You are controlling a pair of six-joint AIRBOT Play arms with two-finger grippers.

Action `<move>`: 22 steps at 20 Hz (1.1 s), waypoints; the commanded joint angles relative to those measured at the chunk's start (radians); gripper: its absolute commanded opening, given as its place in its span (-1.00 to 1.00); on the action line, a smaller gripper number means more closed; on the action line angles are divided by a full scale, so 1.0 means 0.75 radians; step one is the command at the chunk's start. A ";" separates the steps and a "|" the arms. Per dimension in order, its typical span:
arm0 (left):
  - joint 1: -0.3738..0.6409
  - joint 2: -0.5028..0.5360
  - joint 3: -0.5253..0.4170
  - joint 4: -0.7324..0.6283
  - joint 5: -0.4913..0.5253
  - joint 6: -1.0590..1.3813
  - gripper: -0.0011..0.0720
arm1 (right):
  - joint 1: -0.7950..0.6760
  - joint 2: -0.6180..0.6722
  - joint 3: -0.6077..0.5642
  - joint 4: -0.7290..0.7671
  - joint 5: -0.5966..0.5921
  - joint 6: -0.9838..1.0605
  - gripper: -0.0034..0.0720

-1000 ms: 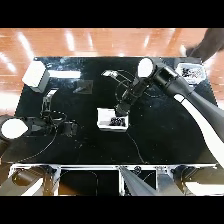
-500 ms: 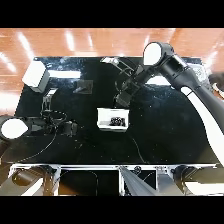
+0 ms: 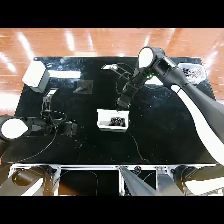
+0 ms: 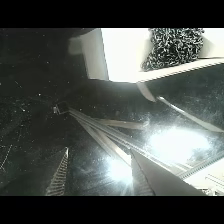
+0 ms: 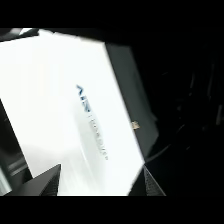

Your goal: Fold the box and place the chain.

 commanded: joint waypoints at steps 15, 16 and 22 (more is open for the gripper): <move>0.001 -0.001 -0.001 0.000 0.003 0.001 0.41 | 0.124 -0.006 -0.105 -0.109 -0.005 0.018 0.74; 0.001 -0.001 -0.001 0.000 0.003 0.001 0.41 | 0.124 -0.006 -0.105 -0.119 -0.017 0.017 0.74; 0.001 -0.001 -0.001 0.001 0.003 0.001 0.41 | 0.146 -0.006 -0.105 -0.146 -0.072 -0.056 0.74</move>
